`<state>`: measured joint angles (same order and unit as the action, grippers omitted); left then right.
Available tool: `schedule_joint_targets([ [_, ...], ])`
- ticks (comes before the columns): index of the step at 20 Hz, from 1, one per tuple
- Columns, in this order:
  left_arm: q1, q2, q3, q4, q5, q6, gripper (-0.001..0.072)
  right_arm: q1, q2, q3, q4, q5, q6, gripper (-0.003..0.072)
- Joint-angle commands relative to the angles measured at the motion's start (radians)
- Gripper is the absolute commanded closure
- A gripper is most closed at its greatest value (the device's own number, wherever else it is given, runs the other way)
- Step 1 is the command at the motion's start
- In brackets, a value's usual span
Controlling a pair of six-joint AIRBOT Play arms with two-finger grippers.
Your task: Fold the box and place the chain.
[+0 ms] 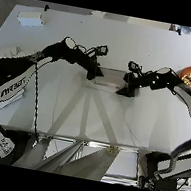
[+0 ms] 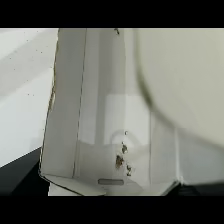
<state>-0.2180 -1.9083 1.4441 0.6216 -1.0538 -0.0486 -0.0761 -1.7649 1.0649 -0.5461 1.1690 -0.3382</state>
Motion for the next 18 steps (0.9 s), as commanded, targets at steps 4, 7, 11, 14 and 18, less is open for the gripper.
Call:
schedule_joint_targets([
  [4,0.000,-0.001,0.000,0.000,0.003,-0.001,0.0697,0.013,-0.010,0.001,-0.022,-0.032,0.055,-0.0005],
  [7,0.000,-0.001,0.000,0.000,0.003,-0.001,0.0697,0.012,-0.009,0.001,-0.030,-0.029,0.074,-0.0005],
  [11,0.000,-0.001,0.000,0.000,0.003,-0.001,0.0697,0.005,0.019,0.001,-0.023,-0.026,0.076,-0.0005],
  [14,0.000,-0.001,0.000,0.000,0.003,-0.001,0.0697,-0.008,0.039,0.000,-0.027,-0.019,0.077,-0.0005],
  [18,0.000,-0.001,0.000,0.000,0.003,-0.001,0.0697,-0.006,0.041,0.000,-0.023,-0.020,0.080,-0.0005],
])
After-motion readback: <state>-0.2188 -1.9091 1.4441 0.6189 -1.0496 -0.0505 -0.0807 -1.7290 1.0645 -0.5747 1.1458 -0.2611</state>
